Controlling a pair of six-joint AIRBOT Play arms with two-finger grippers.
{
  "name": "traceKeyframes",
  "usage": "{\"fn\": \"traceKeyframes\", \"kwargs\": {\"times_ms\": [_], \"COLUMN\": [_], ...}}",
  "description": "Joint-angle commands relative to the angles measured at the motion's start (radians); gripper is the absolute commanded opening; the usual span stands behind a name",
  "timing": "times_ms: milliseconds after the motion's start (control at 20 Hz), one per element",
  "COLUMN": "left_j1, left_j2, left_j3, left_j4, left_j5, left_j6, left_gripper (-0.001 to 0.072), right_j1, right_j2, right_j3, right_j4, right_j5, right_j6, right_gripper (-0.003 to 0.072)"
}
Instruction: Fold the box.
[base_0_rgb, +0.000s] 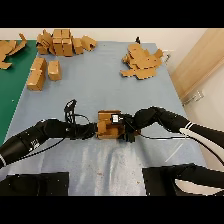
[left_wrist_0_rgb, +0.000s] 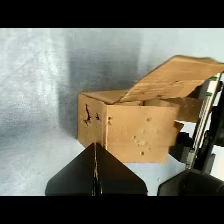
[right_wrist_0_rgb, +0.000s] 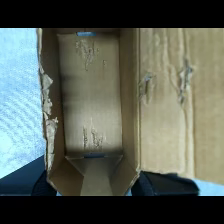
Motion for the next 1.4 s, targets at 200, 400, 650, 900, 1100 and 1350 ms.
{"fn": "traceKeyframes", "kwargs": {"times_ms": [200,400,650,900,1100,1350], "left_j1": [-0.066,-0.122,-0.177,-0.169,-0.169,-0.163], "left_j2": [0.001,-0.025,-0.110,-0.108,-0.108,-0.108], "left_j3": [0.027,0.070,0.182,0.216,0.219,0.220], "left_j4": [0.244,0.417,0.495,0.571,0.573,0.570], "left_j5": [0.005,-0.018,-0.114,-0.219,-0.220,-0.220], "left_j6": [-0.276,-0.457,-0.504,-0.557,-0.556,-0.555], "left_gripper": [0.0004,0.0003,0.0004,0.0012,0.0014,0.0392], "right_j1": [0.001,0.001,0.001,0.001,0.000,0.000], "right_j2": [0.000,0.000,0.000,0.000,0.000,0.000], "right_j3": [0.000,0.000,0.000,0.000,0.000,0.000], "right_j4": [0.000,0.000,0.000,0.002,0.003,0.003], "right_j5": [0.000,0.001,0.000,0.000,0.000,0.000], "right_j6": [0.000,0.000,0.000,0.000,0.000,0.000], "right_gripper": [0.0556,0.0556,0.0556,0.0556,0.0556,0.0556]}}
